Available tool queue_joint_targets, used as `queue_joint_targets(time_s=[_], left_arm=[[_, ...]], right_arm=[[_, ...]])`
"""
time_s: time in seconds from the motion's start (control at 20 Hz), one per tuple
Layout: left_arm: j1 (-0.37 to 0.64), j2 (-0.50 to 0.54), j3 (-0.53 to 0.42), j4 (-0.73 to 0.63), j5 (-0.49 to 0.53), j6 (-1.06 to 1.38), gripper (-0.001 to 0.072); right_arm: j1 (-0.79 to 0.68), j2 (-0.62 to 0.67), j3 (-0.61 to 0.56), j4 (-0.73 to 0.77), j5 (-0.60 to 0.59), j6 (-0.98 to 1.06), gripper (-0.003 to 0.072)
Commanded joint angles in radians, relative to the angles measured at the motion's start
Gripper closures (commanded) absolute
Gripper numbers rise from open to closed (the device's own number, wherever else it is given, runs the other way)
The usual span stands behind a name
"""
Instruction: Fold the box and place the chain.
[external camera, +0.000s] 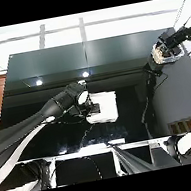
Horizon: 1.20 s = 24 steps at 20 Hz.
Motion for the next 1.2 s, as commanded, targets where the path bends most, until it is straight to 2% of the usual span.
queue_joint_targets(time_s=[0.0, 0.05, 0.1, 0.15, 0.4, 0.6, 0.95, 1.05, 1.15], left_arm=[[0.000, 0.001, 0.000, 0.000, 0.004, 0.000, 0.0684], [0.000, 0.001, 0.000, 0.000, 0.004, 0.000, 0.0683], [0.000, 0.001, 0.000, 0.000, 0.004, 0.000, 0.0683], [0.000, 0.001, 0.000, 0.000, 0.004, 0.000, 0.0684], [0.001, 0.001, 0.000, 0.000, 0.003, 0.000, 0.0684], [0.001, 0.001, 0.000, 0.000, 0.003, 0.000, 0.0684], [0.001, 0.001, 0.000, 0.001, -0.006, 0.000, 0.0683], [0.001, 0.001, 0.000, 0.001, -0.006, 0.000, 0.0684], [0.001, 0.001, 0.000, 0.000, -0.008, 0.000, 0.0683]], right_arm=[[0.008, -0.023, 0.003, 0.006, 0.020, 0.002, 0.0162], [0.008, -0.024, 0.003, 0.006, 0.029, -0.022, 0.0372], [0.006, -0.024, 0.003, 0.013, 0.039, -0.063, 0.0544], [0.003, -0.021, 0.003, 0.026, 0.051, -0.104, 0.0668], [-0.014, 0.111, 0.003, 0.030, 0.059, -0.340, 0.0668], [-0.019, 0.336, 0.003, 0.031, 0.056, -0.502, 0.0670], [-0.019, 0.741, 0.003, 0.078, 0.051, -0.592, 0.0671], [-0.019, 0.825, 0.003, 0.155, 0.116, -0.675, 0.0676], [-0.011, 0.896, 0.003, 0.243, 0.246, -0.767, 0.0675]])
